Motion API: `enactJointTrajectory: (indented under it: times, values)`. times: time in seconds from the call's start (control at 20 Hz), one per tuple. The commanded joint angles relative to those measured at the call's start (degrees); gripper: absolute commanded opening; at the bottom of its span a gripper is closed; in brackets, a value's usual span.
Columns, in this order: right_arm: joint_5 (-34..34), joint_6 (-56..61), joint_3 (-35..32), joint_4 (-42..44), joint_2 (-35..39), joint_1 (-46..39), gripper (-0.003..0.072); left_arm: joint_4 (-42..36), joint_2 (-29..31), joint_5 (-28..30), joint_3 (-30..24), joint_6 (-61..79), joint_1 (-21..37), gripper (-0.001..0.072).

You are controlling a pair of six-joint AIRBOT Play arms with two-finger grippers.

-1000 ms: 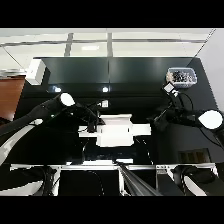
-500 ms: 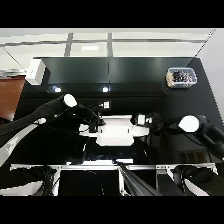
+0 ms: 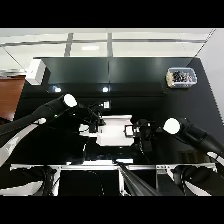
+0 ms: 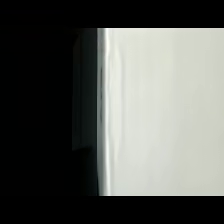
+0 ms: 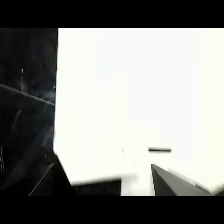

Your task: Fold the box and place the chain.

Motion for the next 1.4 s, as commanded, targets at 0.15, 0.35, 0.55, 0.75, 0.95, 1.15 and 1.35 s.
enactJointTrajectory:
  times: [0.15, 0.35, 0.55, 0.75, 0.95, 1.15, 1.35]
  values:
    - [-7.52, -0.13, 0.17, 5.88, -1.86, 3.37, 0.0707, -0.02, -0.04, 0.0, -0.02, -0.02, -0.02, 0.0026]
    - [-10.97, 1.73, 0.39, 4.17, 2.58, 0.02, 0.0707, -0.04, -0.07, 0.28, -0.02, -0.04, -0.02, 0.0026]
    - [-11.21, -0.5, 0.39, 4.13, 3.41, -0.87, 0.0707, -0.04, -0.07, 0.15, -0.02, -0.04, -0.02, 0.0026]
    - [-13.86, -0.87, 0.39, 4.39, 3.41, -2.71, 0.0706, -0.04, -0.04, 0.02, -0.02, -0.04, -0.04, 0.0026]
    - [-11.32, -0.81, 0.39, 5.35, 3.06, -6.03, 0.0707, -0.04, -0.07, 0.02, -0.02, -0.04, -0.04, 0.0026]
    - [-9.05, -7.43, 0.39, 16.52, -1.11, -6.32, 0.0706, -0.07, -0.07, 0.02, -0.02, -0.04, -0.04, 0.0026]
    - [-5.99, -18.78, 0.39, 20.22, -5.86, -6.36, 0.0706, -0.07, -0.07, 0.02, -0.02, -0.04, -0.04, 0.0026]
